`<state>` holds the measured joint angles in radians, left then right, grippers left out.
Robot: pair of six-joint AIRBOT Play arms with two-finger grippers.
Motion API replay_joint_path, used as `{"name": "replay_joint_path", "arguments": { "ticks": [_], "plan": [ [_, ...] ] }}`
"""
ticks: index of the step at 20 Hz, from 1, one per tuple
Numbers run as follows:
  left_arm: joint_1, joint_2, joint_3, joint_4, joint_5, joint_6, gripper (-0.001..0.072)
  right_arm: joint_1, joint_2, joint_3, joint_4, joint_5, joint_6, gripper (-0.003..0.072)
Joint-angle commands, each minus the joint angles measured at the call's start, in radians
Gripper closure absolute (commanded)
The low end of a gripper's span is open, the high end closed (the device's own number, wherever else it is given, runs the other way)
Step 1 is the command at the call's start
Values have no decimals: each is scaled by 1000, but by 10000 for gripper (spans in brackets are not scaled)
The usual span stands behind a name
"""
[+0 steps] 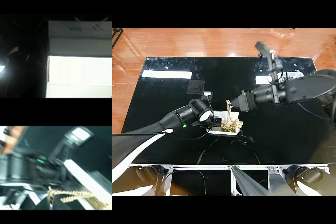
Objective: Fold the box and place the chain.
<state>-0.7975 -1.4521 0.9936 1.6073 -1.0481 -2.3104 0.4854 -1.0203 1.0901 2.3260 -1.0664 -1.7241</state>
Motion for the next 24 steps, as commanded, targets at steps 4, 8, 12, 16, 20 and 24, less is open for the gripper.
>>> {"name": "replay_joint_path", "arguments": {
  "ticks": [4, 8, 12, 16, 20, 24],
  "plan": [
    [-1, -1, 1, 0, 2, 0, 681, 4, -13, -160, -46, 100, 34, 665],
    [-1, -1, 1, 0, 8, 0, 682, 2, -17, -183, -49, 115, 43, 451],
    [-1, -1, 1, 0, 8, 0, 681, -103, -13, -183, -51, -3, 47, 57],
    [-1, 0, 1, 0, 6, 0, 682, -324, 12, -185, -159, -158, -182, 58],
    [-1, -1, 1, 0, 8, 0, 681, -398, 0, -266, -255, -69, -519, 57],
    [-1, -1, 1, 0, 9, 0, 681, -299, -116, -339, -200, 19, -966, 55]
  ]
}}
